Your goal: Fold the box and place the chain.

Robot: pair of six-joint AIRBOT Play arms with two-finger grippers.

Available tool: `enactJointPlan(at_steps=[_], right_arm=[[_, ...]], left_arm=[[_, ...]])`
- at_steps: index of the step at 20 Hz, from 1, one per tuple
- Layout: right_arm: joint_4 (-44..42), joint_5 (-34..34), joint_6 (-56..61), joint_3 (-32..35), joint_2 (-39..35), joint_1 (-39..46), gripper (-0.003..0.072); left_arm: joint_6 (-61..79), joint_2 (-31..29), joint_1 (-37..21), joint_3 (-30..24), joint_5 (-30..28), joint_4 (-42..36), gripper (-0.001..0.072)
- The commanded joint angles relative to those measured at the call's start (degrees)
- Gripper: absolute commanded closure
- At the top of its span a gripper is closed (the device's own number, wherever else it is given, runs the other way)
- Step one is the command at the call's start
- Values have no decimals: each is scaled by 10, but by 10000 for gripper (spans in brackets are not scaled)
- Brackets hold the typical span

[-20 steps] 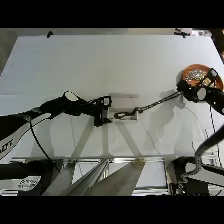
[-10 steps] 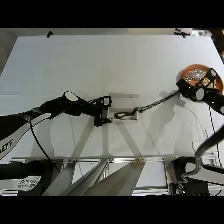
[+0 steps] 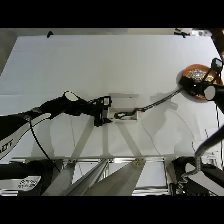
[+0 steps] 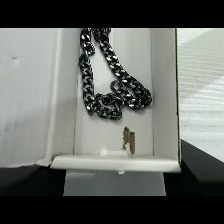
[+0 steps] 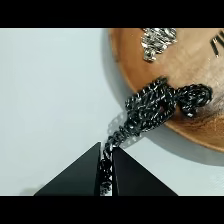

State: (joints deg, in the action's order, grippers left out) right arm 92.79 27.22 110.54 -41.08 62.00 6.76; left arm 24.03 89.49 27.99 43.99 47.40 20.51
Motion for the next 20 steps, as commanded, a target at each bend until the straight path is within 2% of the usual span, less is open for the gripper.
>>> enactJointPlan(at_steps=[1, 6, 11, 17, 20], right_arm=[[0, 83, -61, -1, -113, -43, 668], [0, 156, -60, -1, -248, -123, 668], [-23, 189, -58, -1, -313, -233, 668], [-48, 143, -54, -1, -308, -405, 668], [-50, 129, -38, -1, -254, -462, 668]], left_arm=[[0, 0, 0, 0, 0, 0, 395], [0, 0, 0, 0, 0, 0, 395], [0, 0, 0, 0, 0, 0, 395], [0, 0, 0, 0, 0, 0, 395], [0, 0, 0, 0, 0, 0, 395]])
